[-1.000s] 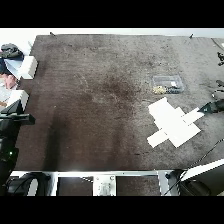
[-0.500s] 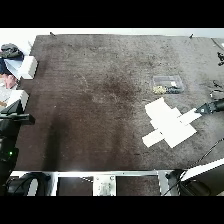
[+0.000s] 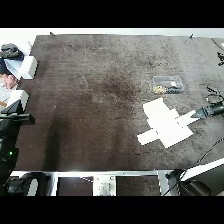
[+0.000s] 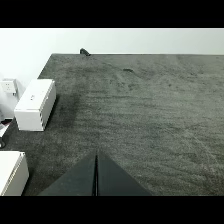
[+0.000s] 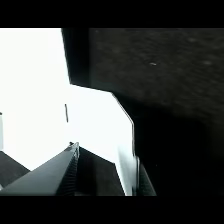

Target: Fold the box and place the chain.

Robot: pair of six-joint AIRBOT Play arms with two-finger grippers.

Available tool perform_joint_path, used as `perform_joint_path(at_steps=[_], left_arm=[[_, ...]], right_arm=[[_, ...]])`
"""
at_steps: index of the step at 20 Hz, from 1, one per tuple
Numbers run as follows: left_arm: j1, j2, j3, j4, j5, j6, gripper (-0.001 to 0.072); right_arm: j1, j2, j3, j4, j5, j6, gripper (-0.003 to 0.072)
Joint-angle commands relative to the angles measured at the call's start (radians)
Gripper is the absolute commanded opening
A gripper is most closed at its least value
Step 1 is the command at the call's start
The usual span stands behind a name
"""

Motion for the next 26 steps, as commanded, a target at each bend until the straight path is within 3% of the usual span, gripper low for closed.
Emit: perform_joint_path(at_steps=[1,5,7,9,11,14,19,23,26], left_arm=[[0.001,0.001,0.0,0.0,0.0,0.0,0.0012],[0.001,0.001,0.0,0.0,0.0,0.0,0.0012],[0.001,0.0,0.0,0.0,0.0,0.0,0.0012],[0.001,0.001,0.0,0.0,0.0,0.0,0.0012],[0.001,0.001,0.0,0.0,0.0,0.0,0.0012],[0.001,0.001,0.0,0.0,0.0,0.0,0.0012],[0.001,0.001,0.0,0.0,0.0,0.0,0.0012],[0.001,0.0,0.0,0.0,0.0,0.0,0.0012],[0.001,0.0,0.0,0.0,0.0,0.0,0.0012]], right_arm=[[0.021,0.0,-0.039,0.0,0.0,-0.003,0.0375],[0.059,0.0,-0.08,-0.003,0.024,-0.003,0.0374],[0.068,0.007,-0.081,0.017,0.024,-0.003,0.0163],[0.069,0.009,-0.089,0.051,0.026,0.035,0.0159],[0.069,0.026,-0.127,0.054,0.026,0.05,-0.0013],[0.069,0.09,-0.25,0.135,0.024,0.049,-0.0014],[0.132,0.21,-0.523,0.43,-0.052,-0.03,-0.0015],[0.321,0.279,-0.68,0.625,-0.19,-0.041,-0.0015],[0.525,0.305,-0.727,0.885,-0.3,-0.095,-0.0015]])
